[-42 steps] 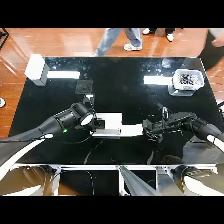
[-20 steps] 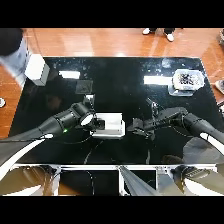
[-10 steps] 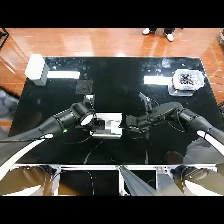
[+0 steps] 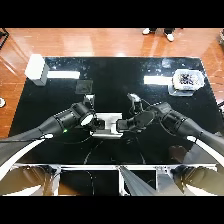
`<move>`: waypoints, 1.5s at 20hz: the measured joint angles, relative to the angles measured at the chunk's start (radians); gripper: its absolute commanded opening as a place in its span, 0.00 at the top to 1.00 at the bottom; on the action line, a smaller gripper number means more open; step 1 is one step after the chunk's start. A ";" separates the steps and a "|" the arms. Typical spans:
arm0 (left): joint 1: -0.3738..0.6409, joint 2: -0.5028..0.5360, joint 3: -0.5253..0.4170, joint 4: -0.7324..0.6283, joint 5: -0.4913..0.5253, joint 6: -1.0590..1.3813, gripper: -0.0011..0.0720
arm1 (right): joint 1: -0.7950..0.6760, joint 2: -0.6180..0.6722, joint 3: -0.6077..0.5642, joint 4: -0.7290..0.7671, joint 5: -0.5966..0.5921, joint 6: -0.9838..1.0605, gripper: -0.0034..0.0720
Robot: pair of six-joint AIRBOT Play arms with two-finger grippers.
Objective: Fold the box and place the chain.
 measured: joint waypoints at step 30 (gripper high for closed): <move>0.000 0.000 0.000 0.000 -0.003 0.025 0.96 | 0.168 -0.250 0.260 -0.377 -0.192 0.409 0.64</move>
